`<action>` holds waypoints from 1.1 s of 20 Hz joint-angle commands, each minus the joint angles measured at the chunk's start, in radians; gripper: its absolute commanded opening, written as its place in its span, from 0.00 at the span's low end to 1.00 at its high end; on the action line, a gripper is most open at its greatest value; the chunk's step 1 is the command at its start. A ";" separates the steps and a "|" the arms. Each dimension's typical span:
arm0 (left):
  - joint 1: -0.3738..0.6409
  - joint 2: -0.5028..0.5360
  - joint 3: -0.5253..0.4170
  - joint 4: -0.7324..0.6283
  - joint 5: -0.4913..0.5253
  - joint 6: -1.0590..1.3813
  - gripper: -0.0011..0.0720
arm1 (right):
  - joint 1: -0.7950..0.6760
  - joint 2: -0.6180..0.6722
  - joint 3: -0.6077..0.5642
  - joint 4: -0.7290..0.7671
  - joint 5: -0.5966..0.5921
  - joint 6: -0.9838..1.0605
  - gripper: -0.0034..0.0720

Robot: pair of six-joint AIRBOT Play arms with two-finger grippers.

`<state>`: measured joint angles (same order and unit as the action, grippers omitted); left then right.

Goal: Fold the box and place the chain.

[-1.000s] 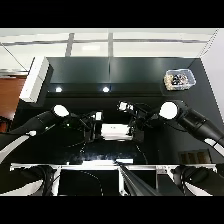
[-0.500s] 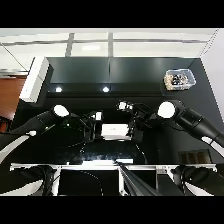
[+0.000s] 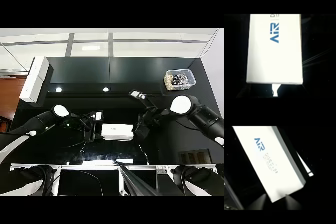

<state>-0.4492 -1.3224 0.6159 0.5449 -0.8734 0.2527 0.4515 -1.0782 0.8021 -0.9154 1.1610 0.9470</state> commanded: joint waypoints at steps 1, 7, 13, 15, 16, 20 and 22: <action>0.000 0.000 0.001 0.001 0.001 0.002 0.55 | -0.046 0.017 -0.064 0.169 0.051 0.149 0.07; 0.000 0.000 0.001 0.001 0.001 0.002 0.55 | 0.006 -0.032 -0.181 0.542 -0.261 0.129 0.07; 0.000 0.000 0.001 0.001 0.001 0.002 0.55 | 0.038 -0.145 -0.181 0.537 -0.282 0.118 0.07; 0.000 0.000 0.001 0.001 0.001 0.002 0.55 | 0.038 -0.172 -0.182 0.513 -0.291 0.118 0.07; 0.000 0.000 0.001 0.001 0.001 0.002 0.55 | 0.038 -0.179 -0.182 0.494 -0.294 0.118 0.07; 0.000 0.000 0.001 0.000 0.001 0.002 0.55 | 0.038 -0.180 -0.181 0.468 -0.294 0.117 0.07; 0.000 0.000 0.001 0.001 0.001 0.002 0.55 | 0.038 -0.180 -0.181 0.470 -0.293 0.110 0.07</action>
<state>-0.4496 -1.3224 0.6159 0.5465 -0.8722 0.2558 0.4889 -1.2526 0.6216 -0.4252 0.8787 1.0630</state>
